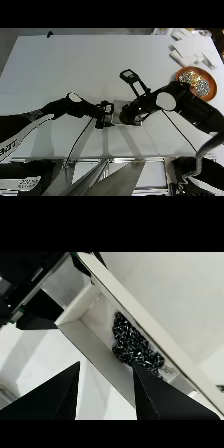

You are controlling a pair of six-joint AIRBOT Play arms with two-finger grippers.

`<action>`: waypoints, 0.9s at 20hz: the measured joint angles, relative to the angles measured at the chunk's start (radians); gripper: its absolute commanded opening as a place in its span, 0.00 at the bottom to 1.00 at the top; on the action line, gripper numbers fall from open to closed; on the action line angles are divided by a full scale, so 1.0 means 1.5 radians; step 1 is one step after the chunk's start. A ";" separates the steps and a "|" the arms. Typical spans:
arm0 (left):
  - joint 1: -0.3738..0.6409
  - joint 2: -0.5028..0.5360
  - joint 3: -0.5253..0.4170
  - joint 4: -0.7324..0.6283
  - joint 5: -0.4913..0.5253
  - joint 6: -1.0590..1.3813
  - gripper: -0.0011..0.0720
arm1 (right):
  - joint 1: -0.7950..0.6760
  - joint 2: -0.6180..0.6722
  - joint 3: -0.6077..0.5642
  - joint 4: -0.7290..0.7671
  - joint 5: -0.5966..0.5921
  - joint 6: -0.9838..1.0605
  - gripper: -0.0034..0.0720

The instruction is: Fold the box and place the chain.

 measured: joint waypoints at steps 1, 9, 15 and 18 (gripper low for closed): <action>0.000 0.000 0.000 0.000 0.000 0.000 0.28 | -0.009 0.000 0.022 -0.005 0.014 -0.006 0.49; 0.000 0.000 0.000 0.000 0.000 0.000 0.28 | -0.178 -0.029 0.086 -0.095 0.024 0.020 0.07; 0.000 0.000 0.000 0.000 0.000 0.000 0.28 | -0.277 -0.095 0.042 -0.114 0.037 0.032 0.07; 0.000 0.000 0.000 0.000 0.000 0.000 0.28 | -0.290 -0.107 -0.017 -0.118 0.004 0.042 0.19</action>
